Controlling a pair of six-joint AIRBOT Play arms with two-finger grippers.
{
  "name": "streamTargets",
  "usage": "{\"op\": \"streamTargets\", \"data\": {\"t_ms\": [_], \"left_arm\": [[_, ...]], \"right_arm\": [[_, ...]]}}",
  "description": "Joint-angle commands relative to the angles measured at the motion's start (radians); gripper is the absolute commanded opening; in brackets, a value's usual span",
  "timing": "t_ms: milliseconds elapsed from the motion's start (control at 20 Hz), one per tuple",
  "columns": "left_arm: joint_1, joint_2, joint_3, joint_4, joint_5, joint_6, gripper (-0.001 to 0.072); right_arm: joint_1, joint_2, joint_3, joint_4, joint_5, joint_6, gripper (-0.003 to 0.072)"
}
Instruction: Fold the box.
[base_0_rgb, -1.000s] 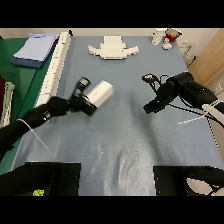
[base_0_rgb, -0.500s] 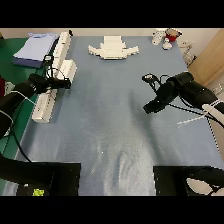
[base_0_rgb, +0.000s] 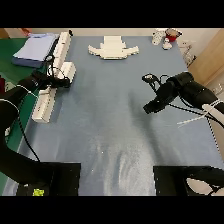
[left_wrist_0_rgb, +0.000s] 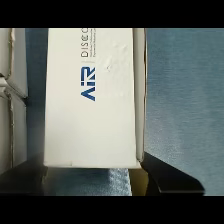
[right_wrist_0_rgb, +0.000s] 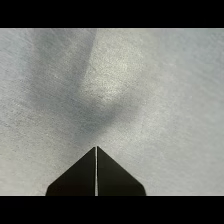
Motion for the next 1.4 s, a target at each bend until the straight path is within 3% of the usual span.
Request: {"op": "streamTargets", "data": {"t_ms": [0,850,1100,1250,1350], "left_arm": [[0.001,-0.005,0.006,0.018,-0.003,-0.014,0.0528],[0.002,-0.003,0.009,-0.039,0.022,-0.006,0.0528],[-0.014,0.045,0.012,-0.033,0.004,0.053,0.0528],[-0.058,0.056,0.019,-0.001,-0.024,0.059,0.0528],[-0.100,0.056,0.019,0.092,-0.027,0.026,0.0530]], "right_arm": [[0.000,-0.001,0.001,0.000,0.000,0.000,0.0005],[0.000,-0.001,0.001,0.000,0.000,0.000,0.0005],[0.000,-0.001,0.001,0.000,0.000,0.000,0.0005],[0.000,-0.001,0.001,0.000,0.000,0.000,0.0005],[0.000,-0.001,0.001,0.000,0.000,0.000,0.0005]]}}
